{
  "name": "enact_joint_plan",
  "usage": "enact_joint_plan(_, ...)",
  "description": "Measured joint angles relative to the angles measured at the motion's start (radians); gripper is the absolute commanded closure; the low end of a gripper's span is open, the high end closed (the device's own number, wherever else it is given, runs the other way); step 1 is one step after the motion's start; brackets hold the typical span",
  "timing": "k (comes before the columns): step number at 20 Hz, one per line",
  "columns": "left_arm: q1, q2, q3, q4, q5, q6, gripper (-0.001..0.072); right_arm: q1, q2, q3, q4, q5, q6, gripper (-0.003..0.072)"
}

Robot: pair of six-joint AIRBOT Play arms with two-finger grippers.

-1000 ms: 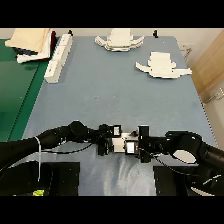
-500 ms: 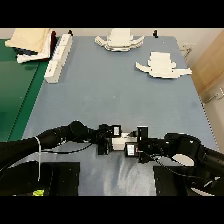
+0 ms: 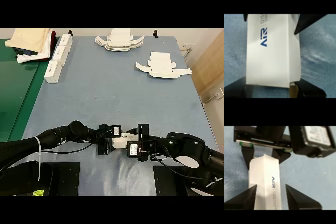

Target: Fold the box.

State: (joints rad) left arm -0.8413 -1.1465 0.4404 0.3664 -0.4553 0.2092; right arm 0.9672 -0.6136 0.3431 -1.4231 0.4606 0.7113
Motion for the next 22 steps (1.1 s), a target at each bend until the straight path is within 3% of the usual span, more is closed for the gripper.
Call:
enact_joint_plan(9,0.0,0.0,0.0,-0.001,0.001,0.0,0.025,-0.003,0.029,0.001,-0.128,-0.018,0.08,0.0183)
enact_joint_plan(10,0.0,0.0,0.0,-0.001,0.001,0.0,0.025,-0.003,0.029,0.001,-0.138,-0.019,0.085,0.0204)
enact_joint_plan(11,0.0,0.0,0.0,-0.001,0.001,0.0,0.025,-0.003,0.028,0.001,-0.145,-0.022,0.091,0.0282)
enact_joint_plan(22,0.001,0.0,0.0,0.0,0.003,0.0,0.025,0.0,-0.029,0.001,-0.106,-0.021,0.101,0.0283)
